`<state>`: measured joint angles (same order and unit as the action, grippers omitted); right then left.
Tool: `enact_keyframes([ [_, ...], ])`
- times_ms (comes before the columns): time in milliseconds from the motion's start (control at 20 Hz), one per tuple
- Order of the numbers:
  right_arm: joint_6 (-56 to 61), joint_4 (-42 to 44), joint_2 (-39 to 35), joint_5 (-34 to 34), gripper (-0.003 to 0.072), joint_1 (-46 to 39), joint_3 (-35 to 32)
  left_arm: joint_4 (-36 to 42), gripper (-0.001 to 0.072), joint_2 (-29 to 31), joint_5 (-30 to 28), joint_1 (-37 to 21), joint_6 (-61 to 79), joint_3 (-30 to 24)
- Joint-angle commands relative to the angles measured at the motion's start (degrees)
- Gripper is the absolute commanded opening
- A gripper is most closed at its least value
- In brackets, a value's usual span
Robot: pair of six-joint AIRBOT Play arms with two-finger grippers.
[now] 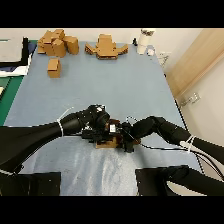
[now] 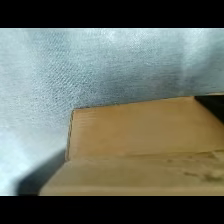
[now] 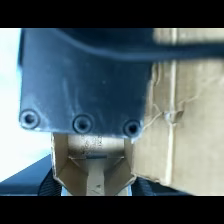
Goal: Fold the box.
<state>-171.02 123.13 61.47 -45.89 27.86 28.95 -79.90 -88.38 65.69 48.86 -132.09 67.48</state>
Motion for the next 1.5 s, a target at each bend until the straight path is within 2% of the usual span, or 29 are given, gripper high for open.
enact_keyframes([
  [0, 0.0, 0.1, 0.0, 0.2, 0.0544, 0.0, 0.0, 0.4, 0.0011, -0.6, -0.3, 0.1, 0.1, 0.1],
  [300, 0.0, 0.1, 0.0, 0.2, 0.0544, 0.0, 0.0, 2.6, 0.0017, -0.5, -0.3, 0.0, 0.7, 0.1],
  [350, 0.0, 0.1, 0.0, 0.2, 0.0544, 0.0, 0.0, 3.2, 0.0259, -0.5, -0.1, 0.0, 0.9, 0.1],
  [400, 0.0, 0.1, 0.0, 0.2, 0.0544, 0.0, 0.0, 4.1, 0.0532, -0.5, 0.1, 0.0, 0.9, 0.1],
  [450, 0.0, 0.1, 0.0, 0.2, 0.0544, 0.0, 0.0, 5.4, 0.0583, -0.5, 0.7, -0.2, 0.8, 0.1],
  [600, 0.0, 0.1, 0.0, 0.2, 0.0544, 0.0, 0.0, 9.9, 0.0583, -0.5, 5.6, -1.7, 2.0, 0.5],
  [750, 0.0, 0.1, 0.0, 0.2, 0.0544, 0.0, 0.0, 11.9, 0.0584, -0.5, 10.9, -4.0, 3.9, 3.2],
  [1000, 0.0, 0.1, 0.0, 0.2, 0.0544, 0.0, 0.0, 13.2, 0.0583, -0.6, 11.5, -7.9, 4.8, 7.7],
  [1200, 0.0, 0.1, 0.0, 0.2, 0.0544, 0.0, 0.0, 20.5, 0.0583, -0.6, 12.1, -12.8, 8.5, 8.2],
  [1450, 0.0, 0.1, 0.0, 0.2, 0.0544, 0.0, 0.0, 26.7, 0.0583, -0.6, 18.3, -19.2, 13.7, 8.2],
])
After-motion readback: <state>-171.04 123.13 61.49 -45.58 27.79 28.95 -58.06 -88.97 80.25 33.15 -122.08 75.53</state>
